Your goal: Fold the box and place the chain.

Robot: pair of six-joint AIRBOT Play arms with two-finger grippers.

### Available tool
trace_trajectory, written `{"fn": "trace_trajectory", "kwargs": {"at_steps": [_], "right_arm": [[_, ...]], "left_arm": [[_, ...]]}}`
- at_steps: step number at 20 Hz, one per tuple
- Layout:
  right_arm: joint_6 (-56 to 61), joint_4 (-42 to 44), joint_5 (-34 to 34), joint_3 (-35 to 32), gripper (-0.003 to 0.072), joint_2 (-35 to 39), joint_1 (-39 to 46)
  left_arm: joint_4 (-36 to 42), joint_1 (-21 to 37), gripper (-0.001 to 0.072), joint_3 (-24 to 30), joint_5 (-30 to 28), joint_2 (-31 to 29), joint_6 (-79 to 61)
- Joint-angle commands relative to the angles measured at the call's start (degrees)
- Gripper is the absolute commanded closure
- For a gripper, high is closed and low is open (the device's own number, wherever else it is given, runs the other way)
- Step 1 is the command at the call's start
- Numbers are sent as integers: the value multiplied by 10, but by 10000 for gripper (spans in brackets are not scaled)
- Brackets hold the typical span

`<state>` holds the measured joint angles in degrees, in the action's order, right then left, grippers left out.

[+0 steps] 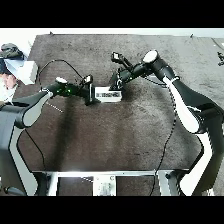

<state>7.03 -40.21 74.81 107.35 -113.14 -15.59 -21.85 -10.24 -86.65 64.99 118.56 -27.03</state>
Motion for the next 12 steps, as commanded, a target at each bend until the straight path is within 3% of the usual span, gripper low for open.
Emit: {"fn": "trace_trajectory", "kwargs": {"at_steps": [1, 12], "right_arm": [[-1, 5, -15, -23, 290, 3, -2], [-35, 4, -98, -62, 291, 5, -5]], "left_arm": [[0, 0, 221, 0, 0, 0, 0], [0, 0, 220, 0, 0, 0, 0]]}}
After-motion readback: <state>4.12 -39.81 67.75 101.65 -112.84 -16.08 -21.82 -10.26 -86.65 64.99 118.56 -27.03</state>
